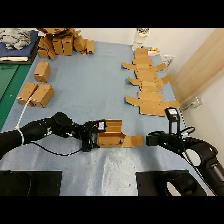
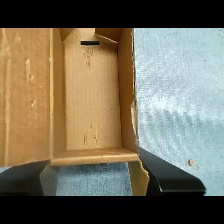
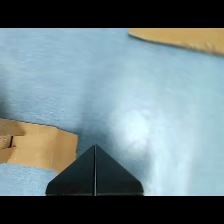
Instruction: Fold the box.
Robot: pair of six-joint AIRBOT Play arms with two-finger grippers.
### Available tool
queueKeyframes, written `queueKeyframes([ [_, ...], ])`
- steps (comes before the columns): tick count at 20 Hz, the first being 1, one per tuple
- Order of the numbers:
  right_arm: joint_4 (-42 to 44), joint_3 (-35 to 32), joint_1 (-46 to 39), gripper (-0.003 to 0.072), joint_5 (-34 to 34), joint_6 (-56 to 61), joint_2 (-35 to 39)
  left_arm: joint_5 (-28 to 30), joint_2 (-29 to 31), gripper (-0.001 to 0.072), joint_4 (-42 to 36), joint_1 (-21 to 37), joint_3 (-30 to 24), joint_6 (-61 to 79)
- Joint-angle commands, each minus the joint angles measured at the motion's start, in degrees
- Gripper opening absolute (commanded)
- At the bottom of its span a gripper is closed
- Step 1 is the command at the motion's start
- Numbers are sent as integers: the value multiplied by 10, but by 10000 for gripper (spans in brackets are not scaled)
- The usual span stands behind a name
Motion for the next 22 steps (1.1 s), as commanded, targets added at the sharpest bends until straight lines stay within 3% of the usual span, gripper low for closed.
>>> queueKeyframes([
  [1,-7,-1,-22,5,49,103,4,1,0,523,0,0,0,0],
  [6,92,-1,-21,4,29,100,-115,1,1,522,21,0,1,0],
  [10,233,-1,-14,4,-48,3,-207,1,10,522,32,0,1,-2],
  [13,307,-1,-14,4,-61,-57,-259,1,18,522,32,0,1,-2],
  [22,403,-1,-14,4,-71,-130,-270,0,18,522,45,0,0,-27],
])
